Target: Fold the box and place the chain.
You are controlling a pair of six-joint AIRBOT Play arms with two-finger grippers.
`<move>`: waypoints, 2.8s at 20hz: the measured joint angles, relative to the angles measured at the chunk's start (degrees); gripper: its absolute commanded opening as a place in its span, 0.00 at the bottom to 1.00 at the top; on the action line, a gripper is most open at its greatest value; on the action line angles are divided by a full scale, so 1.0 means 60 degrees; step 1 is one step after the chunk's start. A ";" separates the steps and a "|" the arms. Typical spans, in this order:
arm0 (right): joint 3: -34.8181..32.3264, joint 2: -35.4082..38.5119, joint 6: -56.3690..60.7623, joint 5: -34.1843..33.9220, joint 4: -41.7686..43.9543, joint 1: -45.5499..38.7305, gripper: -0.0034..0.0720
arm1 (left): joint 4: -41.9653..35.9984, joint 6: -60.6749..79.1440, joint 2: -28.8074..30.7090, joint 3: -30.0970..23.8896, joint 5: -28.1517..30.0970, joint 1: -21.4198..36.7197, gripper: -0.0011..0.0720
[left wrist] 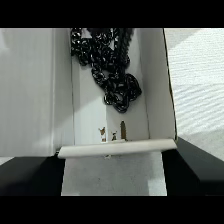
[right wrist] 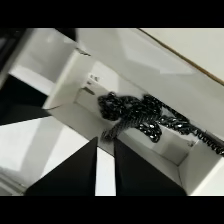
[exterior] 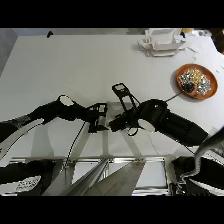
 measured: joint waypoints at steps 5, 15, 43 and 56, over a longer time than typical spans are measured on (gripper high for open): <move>0.0204 0.0004 0.0229 0.0466 -0.0036 -0.0117 0.28 | 0.0004 0.0000 0.0000 0.0000 0.0000 0.0000 0.28; 0.0528 0.1672 0.0124 0.2109 -0.0692 -0.3687 0.28 | 0.0000 0.0000 0.0000 0.0000 -0.0004 0.0000 0.28; 0.0539 -0.2430 -0.0321 0.1621 -0.1453 -0.5479 0.43 | 0.0004 0.0004 0.0000 0.0000 -0.0004 0.0000 0.28; 0.0539 -0.2765 -0.0288 0.1858 -0.1195 -0.5475 0.26 | 0.0004 0.0004 0.0000 0.0000 -0.0004 0.0000 0.28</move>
